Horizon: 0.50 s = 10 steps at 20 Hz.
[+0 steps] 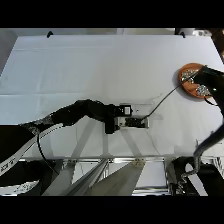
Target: Fold the box and place the chain.
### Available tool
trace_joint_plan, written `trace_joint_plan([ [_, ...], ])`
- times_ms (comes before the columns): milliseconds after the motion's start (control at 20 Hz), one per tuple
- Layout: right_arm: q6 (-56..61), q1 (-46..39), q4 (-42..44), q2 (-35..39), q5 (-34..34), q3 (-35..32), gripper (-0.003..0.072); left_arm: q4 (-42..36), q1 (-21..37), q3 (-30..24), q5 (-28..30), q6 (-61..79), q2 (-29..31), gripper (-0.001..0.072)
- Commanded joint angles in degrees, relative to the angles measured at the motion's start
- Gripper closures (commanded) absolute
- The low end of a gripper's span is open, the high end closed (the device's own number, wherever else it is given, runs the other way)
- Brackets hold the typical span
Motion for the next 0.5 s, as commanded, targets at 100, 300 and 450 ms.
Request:
trace_joint_plan([
  [100, -0.9, 0.0, 7.5, 13.9, 10.0, 0.1, 0.0677, 0.0, 0.0, 0.0, 0.0, 0.0, 0.0, 0.0637],
  [300, -8.2, 0.1, 24.4, 17.7, 15.7, 0.1, 0.0676, 0.0, 0.0, 0.0, 0.0, 0.0, 0.0, 0.0637],
  [450, -19.0, 0.0, 42.1, 17.7, 22.7, 0.1, 0.0675, 0.0, 0.0, 0.0, 0.0, 0.0, 0.0, 0.0637],
])
